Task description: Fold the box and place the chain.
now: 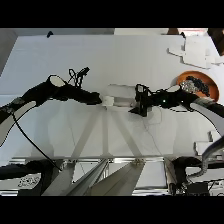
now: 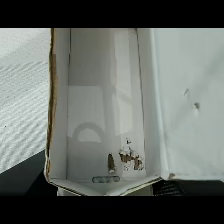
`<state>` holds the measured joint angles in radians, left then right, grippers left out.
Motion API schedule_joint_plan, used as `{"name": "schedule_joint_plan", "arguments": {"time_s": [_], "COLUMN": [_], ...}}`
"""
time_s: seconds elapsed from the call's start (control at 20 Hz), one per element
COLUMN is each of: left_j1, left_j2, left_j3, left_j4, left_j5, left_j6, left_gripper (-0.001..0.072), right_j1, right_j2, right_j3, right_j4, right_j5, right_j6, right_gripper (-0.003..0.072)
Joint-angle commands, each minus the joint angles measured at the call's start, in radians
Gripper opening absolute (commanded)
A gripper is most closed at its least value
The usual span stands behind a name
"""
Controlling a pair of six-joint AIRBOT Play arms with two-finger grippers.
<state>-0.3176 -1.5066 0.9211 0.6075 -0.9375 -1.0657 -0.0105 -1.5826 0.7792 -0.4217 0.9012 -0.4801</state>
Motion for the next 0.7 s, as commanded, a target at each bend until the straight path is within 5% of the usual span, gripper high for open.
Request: {"name": "schedule_joint_plan", "arguments": {"time_s": [0.0,0.15,0.25,0.65], "left_j1": [0.001,0.001,0.001,0.001], "left_j2": [0.001,0.001,0.001,0.001], "left_j3": [0.0,0.0,0.0,0.0], "left_j4": [-0.058,-0.059,-0.059,-0.061], "left_j5": [-0.032,-0.033,-0.034,-0.055], "left_j6": [0.037,0.037,0.037,0.06], "left_gripper": [0.0042,0.0047,0.015,0.0155], "right_j1": [0.0,0.0,0.0,0.0], "right_j2": [0.0,0.0,0.0,0.0], "right_j3": [0.001,0.001,0.0,0.001], "right_j4": [0.0,0.0,0.0,0.0], "right_j5": [0.0,0.0,0.0,0.0], "right_j6": [0.0,0.0,0.0,0.0], "right_gripper": [0.0503,0.0503,0.0503,0.0503]}}
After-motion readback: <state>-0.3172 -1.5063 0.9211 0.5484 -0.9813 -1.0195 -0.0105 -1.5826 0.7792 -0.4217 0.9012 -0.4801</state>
